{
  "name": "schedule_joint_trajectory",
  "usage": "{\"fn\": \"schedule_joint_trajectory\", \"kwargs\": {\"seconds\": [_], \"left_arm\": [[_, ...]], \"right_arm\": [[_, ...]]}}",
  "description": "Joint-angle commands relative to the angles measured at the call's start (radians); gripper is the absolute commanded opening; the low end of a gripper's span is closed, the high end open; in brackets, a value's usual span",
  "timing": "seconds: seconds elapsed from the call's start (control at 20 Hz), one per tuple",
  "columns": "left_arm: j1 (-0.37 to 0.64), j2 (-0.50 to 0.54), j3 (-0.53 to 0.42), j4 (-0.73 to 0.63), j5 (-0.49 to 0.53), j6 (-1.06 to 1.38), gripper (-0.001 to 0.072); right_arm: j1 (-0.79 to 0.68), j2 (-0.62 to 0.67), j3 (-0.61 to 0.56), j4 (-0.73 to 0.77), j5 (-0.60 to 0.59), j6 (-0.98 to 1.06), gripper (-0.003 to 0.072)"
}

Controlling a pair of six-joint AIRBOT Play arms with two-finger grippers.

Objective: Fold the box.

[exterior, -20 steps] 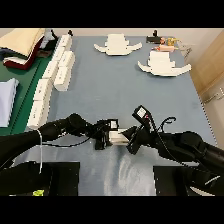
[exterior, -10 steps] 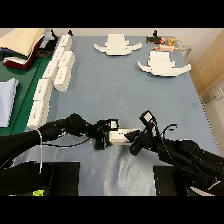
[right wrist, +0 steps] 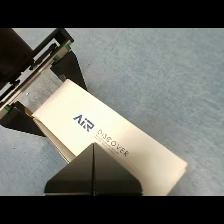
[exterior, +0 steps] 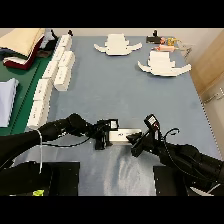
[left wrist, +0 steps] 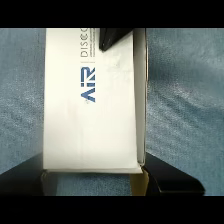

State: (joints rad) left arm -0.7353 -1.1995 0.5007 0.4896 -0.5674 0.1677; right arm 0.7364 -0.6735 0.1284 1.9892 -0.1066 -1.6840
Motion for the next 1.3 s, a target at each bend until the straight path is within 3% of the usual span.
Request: {"fn": "schedule_joint_trajectory", "kwargs": {"seconds": [0.0,0.25,1.25], "left_arm": [[0.0,0.001,0.001,0.0,0.0,0.0,0.0467],[0.0,0.0,0.001,0.0,0.0,0.0,0.0467],[0.0,0.001,0.001,0.0,0.0,0.0,0.0467]], "right_arm": [[0.001,-0.002,-0.012,-0.002,-0.014,0.001,0.0003],[0.001,-0.031,-0.021,-0.002,-0.015,0.001,0.0003],[0.001,0.134,0.047,-0.051,-0.019,0.0,0.0004]]}}
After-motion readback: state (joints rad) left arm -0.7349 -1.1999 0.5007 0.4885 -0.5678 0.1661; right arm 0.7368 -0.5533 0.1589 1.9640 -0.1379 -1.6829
